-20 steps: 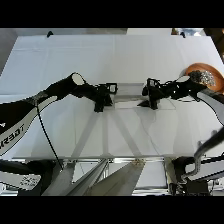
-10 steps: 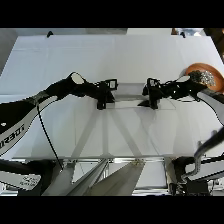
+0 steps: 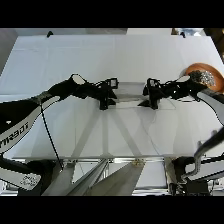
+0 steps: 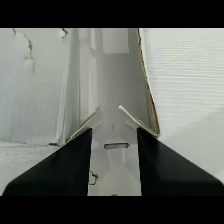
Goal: Fold the box and place the chain.
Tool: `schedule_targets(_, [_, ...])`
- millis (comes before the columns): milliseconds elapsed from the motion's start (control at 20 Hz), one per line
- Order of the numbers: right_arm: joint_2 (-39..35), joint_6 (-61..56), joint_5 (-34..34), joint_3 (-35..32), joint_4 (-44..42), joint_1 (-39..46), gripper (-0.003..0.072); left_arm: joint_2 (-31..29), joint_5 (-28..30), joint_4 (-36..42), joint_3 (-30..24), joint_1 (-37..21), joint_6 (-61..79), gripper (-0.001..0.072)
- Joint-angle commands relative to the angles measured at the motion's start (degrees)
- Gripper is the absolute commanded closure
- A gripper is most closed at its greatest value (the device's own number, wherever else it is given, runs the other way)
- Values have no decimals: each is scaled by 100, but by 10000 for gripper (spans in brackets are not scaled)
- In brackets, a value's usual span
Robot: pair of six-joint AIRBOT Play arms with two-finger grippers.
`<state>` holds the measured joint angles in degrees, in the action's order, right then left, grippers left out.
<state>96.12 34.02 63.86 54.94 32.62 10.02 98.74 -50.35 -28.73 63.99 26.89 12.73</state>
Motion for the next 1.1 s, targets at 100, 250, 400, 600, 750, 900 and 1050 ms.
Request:
schedule_targets(100, [2,-11,2,0,-7,-2,282,11,-2,103,2,-2,-31,351])
schedule_targets(250, [2,-11,2,0,-7,-2,282,9,-4,70,2,-2,-37,509])
schedule_targets(400, [2,-11,2,0,-7,0,282,-2,-2,55,2,-2,-81,700])
schedule_targets(600, [2,-11,2,0,-7,-2,282,-164,85,-308,2,-13,-435,699])
schedule_targets(750, [2,-11,2,0,-7,0,282,-564,22,-1311,2,-44,-1147,700])
schedule_targets(900, [2,-11,2,0,-7,-2,282,-1191,-402,-1753,2,-258,-2109,701])
schedule_targets(1050, [2,-11,2,0,-7,-2,282,-1880,-476,-2017,0,-675,-4041,701])
